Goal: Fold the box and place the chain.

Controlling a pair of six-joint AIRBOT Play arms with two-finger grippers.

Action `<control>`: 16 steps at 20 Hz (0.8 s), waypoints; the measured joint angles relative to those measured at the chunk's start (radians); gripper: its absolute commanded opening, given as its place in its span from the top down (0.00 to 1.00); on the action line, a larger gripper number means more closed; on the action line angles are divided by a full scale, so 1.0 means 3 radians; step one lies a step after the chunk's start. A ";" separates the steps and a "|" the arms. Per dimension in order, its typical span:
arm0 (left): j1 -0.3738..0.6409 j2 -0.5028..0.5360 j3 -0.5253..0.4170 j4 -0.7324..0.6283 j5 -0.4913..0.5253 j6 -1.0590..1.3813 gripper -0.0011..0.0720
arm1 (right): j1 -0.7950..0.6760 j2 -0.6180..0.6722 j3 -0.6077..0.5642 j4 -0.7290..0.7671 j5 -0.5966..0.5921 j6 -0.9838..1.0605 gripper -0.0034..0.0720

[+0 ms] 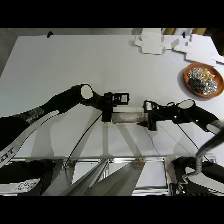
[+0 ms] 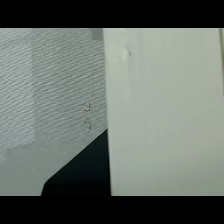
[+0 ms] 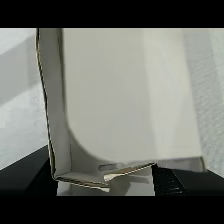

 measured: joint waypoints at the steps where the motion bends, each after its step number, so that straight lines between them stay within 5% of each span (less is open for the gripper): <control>1: 0.0000 0.0000 0.0000 0.0000 0.0001 0.0000 0.97 | 0.0000 -0.0010 0.0000 -0.0004 -0.0001 -0.0004 0.25; 6: 0.0000 0.0000 0.0000 0.0000 0.0000 0.0000 0.97 | 0.0001 -0.0033 0.0000 -0.0019 -0.0027 -0.0010 0.42; 16: 0.0000 0.0000 0.0000 0.0000 0.0000 -0.0001 0.97 | 0.0001 -0.0037 0.0000 -0.0025 -0.0061 -0.0011 0.42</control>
